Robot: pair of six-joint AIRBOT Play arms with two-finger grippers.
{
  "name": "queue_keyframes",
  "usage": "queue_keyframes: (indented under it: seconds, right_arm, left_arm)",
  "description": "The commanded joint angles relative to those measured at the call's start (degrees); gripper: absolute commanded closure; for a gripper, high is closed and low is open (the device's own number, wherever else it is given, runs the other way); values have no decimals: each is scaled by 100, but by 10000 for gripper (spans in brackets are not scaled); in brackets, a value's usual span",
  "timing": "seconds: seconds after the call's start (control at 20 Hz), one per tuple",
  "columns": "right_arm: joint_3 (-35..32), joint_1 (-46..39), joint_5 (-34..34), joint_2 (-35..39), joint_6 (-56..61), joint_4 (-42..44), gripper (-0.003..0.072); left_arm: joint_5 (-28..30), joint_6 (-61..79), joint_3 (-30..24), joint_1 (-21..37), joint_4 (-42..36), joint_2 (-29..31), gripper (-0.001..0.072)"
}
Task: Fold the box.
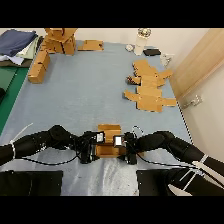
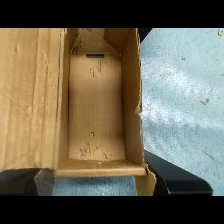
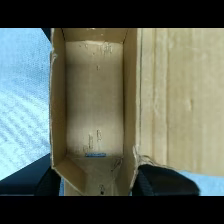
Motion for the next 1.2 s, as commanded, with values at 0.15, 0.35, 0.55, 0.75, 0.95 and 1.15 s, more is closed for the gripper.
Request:
queue_keyframes:
  seconds: [0.15, 0.35, 0.55, 0.75, 0.95, 1.15]
  right_arm:
    - [0, -2, 2, 0, 0, 0, 123]
    - [0, -2, 2, 0, 0, 0, 124]
    - [0, -2, 2, 2, 0, 0, 123]
    - [0, -2, 2, 0, 0, 2, 123]
    - [0, -2, 2, 0, 0, 0, 124]
    - [0, -2, 2, 0, 0, 2, 124]
  left_arm:
    - [-61, -11, -44, 4, 199, 37, 19]
    - [-63, -13, -61, 4, 240, 57, 20]
    - [-39, -103, -61, 4, 308, 57, 70]
    - [0, -120, -59, 4, 304, 55, 176]
    - [4, -118, -59, -4, 304, 55, 248]
    - [2, -118, -59, -4, 282, 55, 247]
